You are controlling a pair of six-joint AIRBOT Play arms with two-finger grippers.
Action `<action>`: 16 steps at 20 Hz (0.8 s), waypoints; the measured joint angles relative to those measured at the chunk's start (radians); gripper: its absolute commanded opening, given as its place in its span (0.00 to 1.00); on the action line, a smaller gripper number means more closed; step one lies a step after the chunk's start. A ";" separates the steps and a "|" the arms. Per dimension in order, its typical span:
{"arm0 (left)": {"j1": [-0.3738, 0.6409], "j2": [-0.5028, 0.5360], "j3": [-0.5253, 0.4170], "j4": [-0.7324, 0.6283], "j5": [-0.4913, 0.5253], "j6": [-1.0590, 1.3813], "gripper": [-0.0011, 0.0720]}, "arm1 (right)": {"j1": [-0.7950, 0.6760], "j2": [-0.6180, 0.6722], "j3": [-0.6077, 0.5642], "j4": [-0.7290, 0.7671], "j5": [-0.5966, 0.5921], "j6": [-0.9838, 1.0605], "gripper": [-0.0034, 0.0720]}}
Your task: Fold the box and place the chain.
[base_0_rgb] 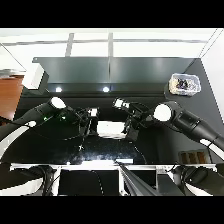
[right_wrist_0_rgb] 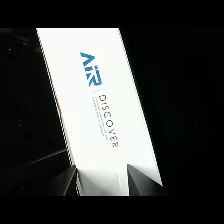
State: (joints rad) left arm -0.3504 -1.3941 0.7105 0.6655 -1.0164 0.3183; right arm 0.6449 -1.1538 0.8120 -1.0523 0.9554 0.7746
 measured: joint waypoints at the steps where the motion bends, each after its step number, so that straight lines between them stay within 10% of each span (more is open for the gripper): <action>1: 0.000 0.000 0.000 0.000 0.000 0.000 0.51 | 0.008 -0.004 0.000 -0.001 -0.005 0.003 0.54; 16: -0.001 0.000 0.000 -0.002 0.001 -0.010 0.51 | 0.029 0.018 0.018 -0.043 -0.037 0.066 0.54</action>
